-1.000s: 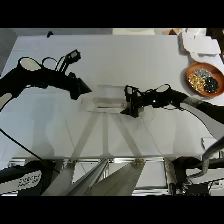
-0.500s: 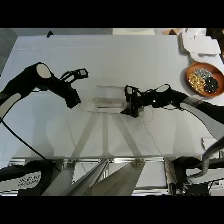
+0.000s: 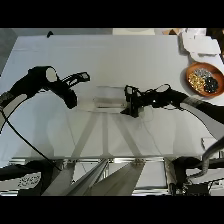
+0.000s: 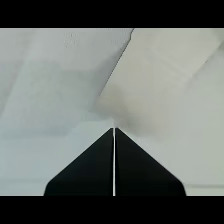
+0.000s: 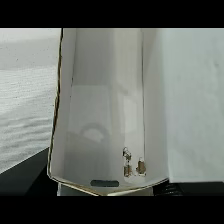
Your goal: Fold the box and place the chain.
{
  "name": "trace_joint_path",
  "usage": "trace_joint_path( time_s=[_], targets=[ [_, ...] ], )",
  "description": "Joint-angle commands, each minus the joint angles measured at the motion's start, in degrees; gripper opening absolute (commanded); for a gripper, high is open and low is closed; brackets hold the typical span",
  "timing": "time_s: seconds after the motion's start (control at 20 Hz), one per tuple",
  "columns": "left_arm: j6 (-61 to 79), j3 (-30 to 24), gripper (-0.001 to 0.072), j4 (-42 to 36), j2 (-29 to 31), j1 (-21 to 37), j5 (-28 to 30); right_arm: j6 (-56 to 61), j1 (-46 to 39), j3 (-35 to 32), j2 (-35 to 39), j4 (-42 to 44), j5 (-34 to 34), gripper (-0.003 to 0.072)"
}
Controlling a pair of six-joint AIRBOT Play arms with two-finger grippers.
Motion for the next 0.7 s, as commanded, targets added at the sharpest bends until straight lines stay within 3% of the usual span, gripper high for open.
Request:
trace_joint_path(
  time_s=[0.0, 0.15, 0.4, 0.45, 0.5, 0.6, 0.65],
  targets=[
    [-1.27, 0.00, 0.0010, 1.25, 1.53, -0.46, -2.64, 0.02, -0.02, 0.04, -0.02, 0.02, 0.02, 0.0446],
    [0.72, 0.00, 0.0009, -1.38, 4.70, -0.48, -3.80, 0.02, -0.02, 0.04, -0.02, 0.02, 0.02, 0.0446],
    [19.45, 0.00, 0.0017, -17.29, 6.12, -0.48, -1.90, 0.02, -0.02, 0.04, -0.02, 0.02, 0.02, 0.0446],
    [23.12, 0.00, 0.0068, -20.37, 5.73, -0.48, -1.07, 0.02, -0.02, 0.04, -0.02, 0.02, 0.02, 0.0446],
    [26.91, 0.00, 0.0164, -22.27, 5.16, -0.48, -0.39, 0.02, -0.02, 0.04, -0.02, 0.02, 0.02, 0.0446],
    [32.68, -0.02, 0.0411, -22.99, 3.34, -0.59, 0.81, 0.02, -0.02, 0.04, -0.02, 0.02, 0.02, 0.0446],
    [33.70, -0.02, 0.0457, -22.80, 2.29, -0.66, 1.51, 0.02, -0.02, 0.04, -0.02, 0.02, 0.02, 0.0446]
  ],
)
